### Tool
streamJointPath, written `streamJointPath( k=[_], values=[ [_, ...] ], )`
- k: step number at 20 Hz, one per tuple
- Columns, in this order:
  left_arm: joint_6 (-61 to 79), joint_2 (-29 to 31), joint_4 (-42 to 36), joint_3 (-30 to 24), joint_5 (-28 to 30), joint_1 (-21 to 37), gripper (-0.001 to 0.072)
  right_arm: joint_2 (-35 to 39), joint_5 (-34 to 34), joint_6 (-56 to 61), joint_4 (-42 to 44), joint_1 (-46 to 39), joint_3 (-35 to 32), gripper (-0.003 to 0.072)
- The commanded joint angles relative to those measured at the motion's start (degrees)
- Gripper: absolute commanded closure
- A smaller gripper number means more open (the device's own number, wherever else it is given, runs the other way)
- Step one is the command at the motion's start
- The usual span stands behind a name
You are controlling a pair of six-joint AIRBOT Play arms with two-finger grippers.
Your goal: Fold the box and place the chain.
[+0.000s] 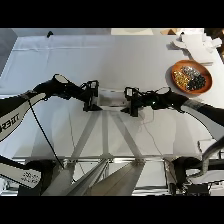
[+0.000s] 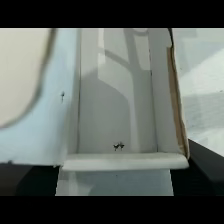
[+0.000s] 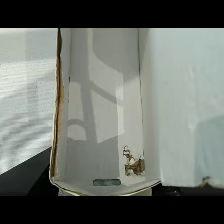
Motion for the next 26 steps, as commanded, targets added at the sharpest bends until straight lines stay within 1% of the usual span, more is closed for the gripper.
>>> streamJointPath(
  k=[1,2,3,5,24,25,26],
  values=[
    [-0.1,-0.1,0.0,0.0,0.4,-0.3,0.0185,0.0,0.0,0.0,0.0,0.0,0.0,0.0282],
    [-0.1,-0.1,0.0,0.0,0.3,-0.3,0.0396,0.0,0.0,0.0,0.0,0.0,0.0,0.0282],
    [-0.1,-0.1,0.0,0.0,0.0,-0.3,0.0521,0.0,0.0,0.0,0.0,0.0,0.0,0.0282],
    [-0.1,-0.1,0.0,0.0,0.0,-0.3,0.0499,0.0,0.0,0.0,0.0,0.0,0.0,0.0282],
    [-0.1,-0.1,0.0,0.0,0.0,-0.3,0.0499,0.0,0.1,0.0,0.0,0.0,0.0,0.0282],
    [-0.1,-0.1,0.0,0.0,0.0,-0.3,0.0499,0.0,0.1,0.0,0.0,0.0,0.0,0.0281],
    [-0.1,-0.1,0.0,0.0,0.0,-0.3,0.0499,0.0,0.1,0.0,0.0,0.0,0.0,0.0258]
  ],
)
